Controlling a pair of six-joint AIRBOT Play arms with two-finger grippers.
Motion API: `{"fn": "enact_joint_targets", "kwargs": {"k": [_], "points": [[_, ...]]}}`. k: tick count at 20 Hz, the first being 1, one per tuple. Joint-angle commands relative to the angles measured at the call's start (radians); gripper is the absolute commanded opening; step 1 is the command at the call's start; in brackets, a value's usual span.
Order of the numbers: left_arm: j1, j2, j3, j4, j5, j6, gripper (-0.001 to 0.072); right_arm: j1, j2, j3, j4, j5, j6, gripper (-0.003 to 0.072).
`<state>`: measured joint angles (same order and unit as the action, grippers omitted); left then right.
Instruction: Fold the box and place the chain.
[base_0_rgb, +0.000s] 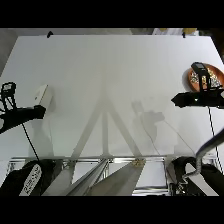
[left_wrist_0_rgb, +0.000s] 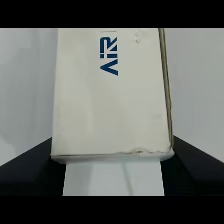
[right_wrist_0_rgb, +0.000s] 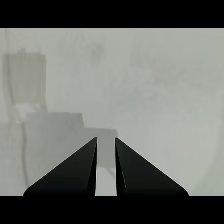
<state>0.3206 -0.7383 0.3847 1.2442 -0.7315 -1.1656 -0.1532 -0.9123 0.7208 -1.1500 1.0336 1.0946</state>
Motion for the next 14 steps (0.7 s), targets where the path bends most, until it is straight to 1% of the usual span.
{"fn": "enact_joint_targets", "kwargs": {"k": [1,2,4,5,6,11,13,14], "points": [[0.016,-0.002,0.025,0.111,-0.153,-0.073,0.0326,0.000,0.000,0.000,0.005,-0.010,0.000,0.0117],[0.016,-0.002,0.025,0.113,-0.169,-0.073,0.0353,0.000,0.000,0.000,0.007,-0.010,0.000,0.0117],[0.016,-0.002,0.025,0.115,-0.200,-0.073,0.0355,0.000,0.000,0.000,0.007,-0.010,0.000,0.0117],[0.016,-0.002,0.025,0.115,-0.216,-0.072,0.0462,0.000,0.000,0.000,0.007,-0.010,0.001,0.0117],[0.016,-0.002,0.025,0.115,-0.225,-0.071,0.0694,0.000,0.000,0.000,0.007,-0.010,0.001,0.0117],[0.014,0.005,0.025,0.115,-0.262,-0.065,0.0700,0.000,0.000,0.000,0.007,0.000,0.002,0.0118],[0.014,0.034,0.025,0.115,-0.260,-0.065,0.0699,0.000,0.000,0.000,0.007,0.000,0.005,0.0118],[0.014,0.065,0.025,0.115,-0.259,-0.066,0.0699,0.000,0.000,0.000,0.008,0.000,0.010,0.0118]]}}
